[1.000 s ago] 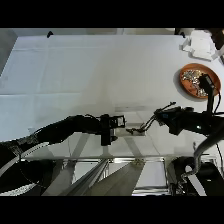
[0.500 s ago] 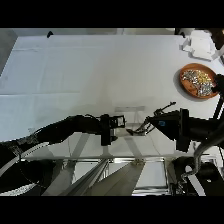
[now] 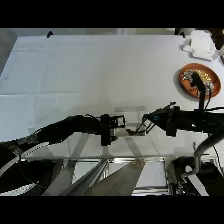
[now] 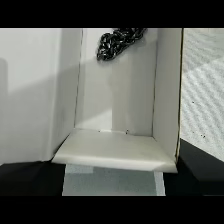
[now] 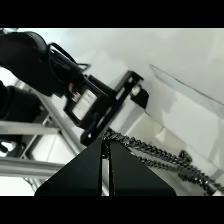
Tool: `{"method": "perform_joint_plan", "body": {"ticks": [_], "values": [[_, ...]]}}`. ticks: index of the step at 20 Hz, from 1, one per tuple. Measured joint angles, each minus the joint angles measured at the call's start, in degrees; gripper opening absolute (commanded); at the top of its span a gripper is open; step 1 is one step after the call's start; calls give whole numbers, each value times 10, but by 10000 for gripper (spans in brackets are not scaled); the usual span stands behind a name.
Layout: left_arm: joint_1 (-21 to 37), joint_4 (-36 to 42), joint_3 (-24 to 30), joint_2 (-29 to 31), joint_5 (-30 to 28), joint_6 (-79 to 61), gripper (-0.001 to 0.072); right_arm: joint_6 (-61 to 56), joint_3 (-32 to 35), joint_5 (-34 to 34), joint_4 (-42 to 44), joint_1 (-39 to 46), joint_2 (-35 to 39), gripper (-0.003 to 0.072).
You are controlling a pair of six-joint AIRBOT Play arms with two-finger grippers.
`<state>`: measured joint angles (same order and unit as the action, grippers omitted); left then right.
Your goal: Fold the box and place the chain.
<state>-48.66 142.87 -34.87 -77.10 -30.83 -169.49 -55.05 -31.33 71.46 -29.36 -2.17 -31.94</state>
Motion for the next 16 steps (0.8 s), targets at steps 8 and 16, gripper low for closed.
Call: {"method": "perform_joint_plan", "body": {"ticks": [8,16], "values": [[0,0,0,0,0,0,314,11,71,-34,-20,-39,-78,18],[0,0,0,0,0,0,314,-56,85,-167,-109,-174,-156,120]]}}
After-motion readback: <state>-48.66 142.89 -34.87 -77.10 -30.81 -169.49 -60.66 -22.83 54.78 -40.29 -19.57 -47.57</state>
